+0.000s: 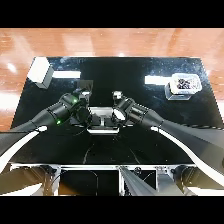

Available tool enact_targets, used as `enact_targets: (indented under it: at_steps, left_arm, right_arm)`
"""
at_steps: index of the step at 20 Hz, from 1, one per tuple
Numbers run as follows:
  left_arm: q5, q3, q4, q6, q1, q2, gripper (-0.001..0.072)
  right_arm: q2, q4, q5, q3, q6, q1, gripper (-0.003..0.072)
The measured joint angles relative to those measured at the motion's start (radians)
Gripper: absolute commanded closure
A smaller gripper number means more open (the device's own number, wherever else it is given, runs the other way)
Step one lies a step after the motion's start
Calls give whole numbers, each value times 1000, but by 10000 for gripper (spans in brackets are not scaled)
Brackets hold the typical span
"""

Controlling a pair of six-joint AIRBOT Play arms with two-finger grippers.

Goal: Fold the box and place the chain.

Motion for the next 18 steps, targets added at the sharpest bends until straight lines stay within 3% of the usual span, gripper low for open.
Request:
enact_targets:
  at_steps: [9, 10, 11, 18]
  left_arm:
    - [1, 0, 0, 0, 0, 0, 693]
    - [1, 0, 1, 0, 0, 0, 693]
    - [1, 0, 1, 0, 0, 0, 693]
    - [1, 0, 1, 0, 0, 0, 693]
  right_arm:
    - [-3, 23, -8, 0, -34, -2, 643]
    - [-3, 28, -8, 0, -39, -3, 443]
    - [-5, 32, -12, 0, -53, -3, 327]
    - [-3, 33, 84, 40, -76, -5, 328]
